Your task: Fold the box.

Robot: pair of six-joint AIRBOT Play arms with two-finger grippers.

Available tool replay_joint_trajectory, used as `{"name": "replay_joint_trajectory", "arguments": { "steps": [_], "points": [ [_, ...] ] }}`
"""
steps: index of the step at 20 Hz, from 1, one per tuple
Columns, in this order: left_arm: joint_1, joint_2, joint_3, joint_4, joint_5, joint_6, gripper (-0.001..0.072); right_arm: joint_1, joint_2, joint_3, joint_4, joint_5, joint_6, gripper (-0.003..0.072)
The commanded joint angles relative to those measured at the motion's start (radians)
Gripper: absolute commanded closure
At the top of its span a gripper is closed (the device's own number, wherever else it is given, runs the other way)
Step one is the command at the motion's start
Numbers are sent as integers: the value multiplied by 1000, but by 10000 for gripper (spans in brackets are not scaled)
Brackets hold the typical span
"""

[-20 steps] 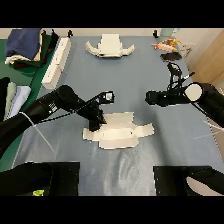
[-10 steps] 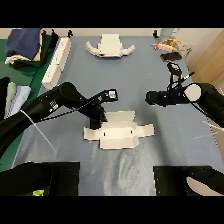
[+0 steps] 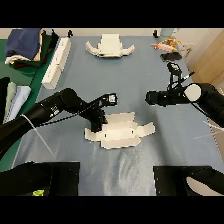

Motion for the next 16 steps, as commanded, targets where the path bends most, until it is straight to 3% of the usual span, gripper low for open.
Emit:
{"name": "replay_joint_trajectory", "arguments": {
  "steps": [1, 4, 11, 12, 13, 14, 16],
  "points": [
    [-1, -2, -6, -6, -52, 4, 697, 0, 0, 1, 0, 1, 0, 344],
    [-1, -2, -6, -37, -93, 3, 697, 0, 0, 1, 0, 1, 0, 345],
    [1, -2, -6, -29, -51, 4, 694, 0, 0, 1, 0, 18, 1, 352],
    [1, -2, -6, -24, -35, 4, 694, 0, 0, 1, -3, 38, 1, 384],
    [1, -2, -6, -23, -19, 4, 695, 0, 0, 1, -11, 60, 0, 486],
    [1, -2, -5, -23, -12, 4, 694, 0, 0, 1, -21, 74, 0, 527],
    [1, -2, -3, -21, -13, 19, 695, 0, 0, 1, -26, 81, 0, 526]
  ]
}}
